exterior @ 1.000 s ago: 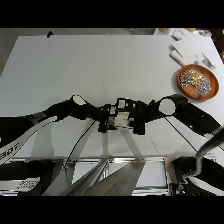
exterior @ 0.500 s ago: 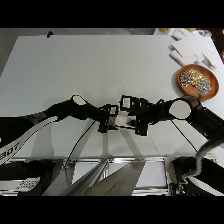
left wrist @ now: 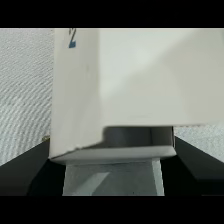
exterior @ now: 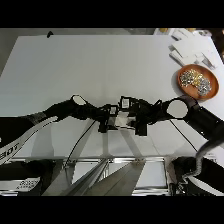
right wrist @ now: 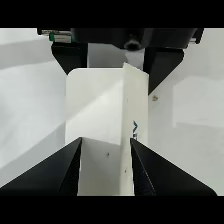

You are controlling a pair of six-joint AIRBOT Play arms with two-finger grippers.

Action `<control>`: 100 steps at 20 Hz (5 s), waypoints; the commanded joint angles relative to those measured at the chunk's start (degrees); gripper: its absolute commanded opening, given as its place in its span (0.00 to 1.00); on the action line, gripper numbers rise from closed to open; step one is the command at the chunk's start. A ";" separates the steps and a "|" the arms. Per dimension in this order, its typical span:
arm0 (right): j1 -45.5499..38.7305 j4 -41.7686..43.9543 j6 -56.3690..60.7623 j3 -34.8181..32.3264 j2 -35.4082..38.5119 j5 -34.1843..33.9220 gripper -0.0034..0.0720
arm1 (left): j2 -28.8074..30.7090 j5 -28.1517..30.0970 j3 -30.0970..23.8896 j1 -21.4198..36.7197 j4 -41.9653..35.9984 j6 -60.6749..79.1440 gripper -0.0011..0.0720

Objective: Fold the box and place the chain.

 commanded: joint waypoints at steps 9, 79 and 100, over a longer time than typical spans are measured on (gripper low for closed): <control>0.00 -0.11 -0.20 -0.07 -2.47 -1.09 0.19 | 0.02 0.02 0.07 0.04 0.02 -0.02 0.07; 0.00 3.96 1.55 -5.31 -4.42 -2.16 0.07 | 0.02 0.02 0.04 0.04 0.02 -0.02 0.07; 0.00 3.87 1.57 -5.57 -4.39 -2.54 0.07 | 0.02 0.02 0.04 0.04 0.02 -0.02 0.07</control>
